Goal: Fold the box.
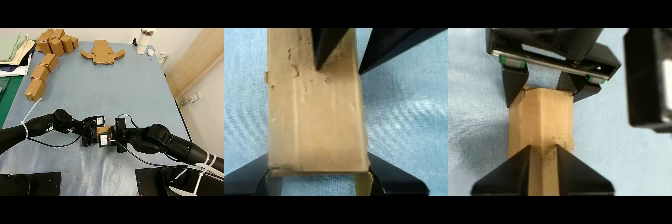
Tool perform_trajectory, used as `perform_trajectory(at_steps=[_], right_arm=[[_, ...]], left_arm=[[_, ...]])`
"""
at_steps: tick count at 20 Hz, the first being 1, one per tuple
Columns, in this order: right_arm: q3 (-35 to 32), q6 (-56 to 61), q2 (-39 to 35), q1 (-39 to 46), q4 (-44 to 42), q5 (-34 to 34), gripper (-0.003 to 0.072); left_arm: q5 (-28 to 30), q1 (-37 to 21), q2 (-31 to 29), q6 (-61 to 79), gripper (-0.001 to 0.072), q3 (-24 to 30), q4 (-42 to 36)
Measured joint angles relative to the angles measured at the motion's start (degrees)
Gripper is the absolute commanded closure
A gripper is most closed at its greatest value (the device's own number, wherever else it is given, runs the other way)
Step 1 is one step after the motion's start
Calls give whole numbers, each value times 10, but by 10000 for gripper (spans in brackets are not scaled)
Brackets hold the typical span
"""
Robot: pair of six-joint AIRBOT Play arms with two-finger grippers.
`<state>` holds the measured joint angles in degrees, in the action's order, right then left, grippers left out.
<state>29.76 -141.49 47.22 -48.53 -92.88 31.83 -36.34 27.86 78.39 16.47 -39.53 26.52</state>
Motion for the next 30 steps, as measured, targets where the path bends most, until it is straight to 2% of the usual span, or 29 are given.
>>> perform_trajectory(at_steps=[2, 3, 11, 22, 23, 24, 25, 26, 29, 30], right_arm=[[0, 0, -11, 0, 4, 4, 495], [0, 0, -15, 0, 4, 5, 533], [0, 0, -24, -1, 0, 12, 535], [0, 0, 4, -2, -33, 24, 548], [0, 0, 5, -2, -39, 28, 544], [0, 0, 5, -2, -44, 34, 500], [0, 0, 5, -2, -49, 38, 416], [1, 1, 3, -2, -52, 42, 385], [14, 44, -17, 0, -59, 56, 389], [21, 81, -31, 2, -59, 67, 431]], left_arm=[[-5, 0, 0, 1, 240, 0, 1], [-5, 0, 0, 1, 240, 0, 1], [-3, 0, 0, 1, 240, 0, 1], [-1, 0, 0, 1, 240, 0, 0], [-1, 0, 0, 1, 240, 0, 0], [-1, 0, 0, 1, 240, 0, 0], [-2, 0, 0, 1, 240, 0, 0], [-2, 0, 0, 1, 240, 0, 0], [-2, 0, 0, 1, 240, 0, 0], [-2, 0, 0, 1, 240, 0, 0]])
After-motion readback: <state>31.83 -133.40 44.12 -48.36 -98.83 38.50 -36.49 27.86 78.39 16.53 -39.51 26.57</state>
